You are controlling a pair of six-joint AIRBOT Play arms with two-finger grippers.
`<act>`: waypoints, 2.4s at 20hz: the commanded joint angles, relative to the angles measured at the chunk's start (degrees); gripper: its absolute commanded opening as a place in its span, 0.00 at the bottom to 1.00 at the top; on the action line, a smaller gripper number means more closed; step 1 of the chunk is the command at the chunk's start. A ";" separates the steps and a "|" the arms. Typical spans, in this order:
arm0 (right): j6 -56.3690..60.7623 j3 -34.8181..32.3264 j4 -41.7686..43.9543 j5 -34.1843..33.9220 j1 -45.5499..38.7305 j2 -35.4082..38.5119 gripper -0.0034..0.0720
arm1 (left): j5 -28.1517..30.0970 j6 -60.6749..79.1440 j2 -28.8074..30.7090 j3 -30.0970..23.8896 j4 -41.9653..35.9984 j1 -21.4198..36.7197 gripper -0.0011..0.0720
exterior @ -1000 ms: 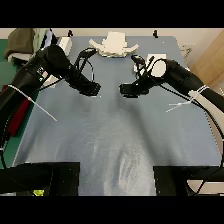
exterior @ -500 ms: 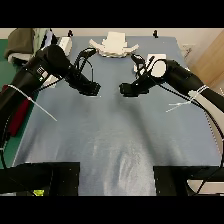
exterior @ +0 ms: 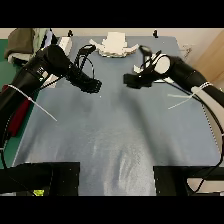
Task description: Fold the box.
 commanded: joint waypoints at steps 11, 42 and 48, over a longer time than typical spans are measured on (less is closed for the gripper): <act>-21.05 33.48 22.43 7.76 -49.86 -30.03 0.59 | 9.03 -0.04 -0.04 0.07 -0.81 0.02 0.04; -31.28 35.34 41.13 27.34 -47.54 -32.28 0.05 | 8.07 -3.96 -0.04 0.07 -1.46 0.39 0.87; -23.74 8.02 30.16 29.20 -43.52 -10.03 0.05 | 1.29 -4.09 -0.04 0.07 -1.44 2.84 0.87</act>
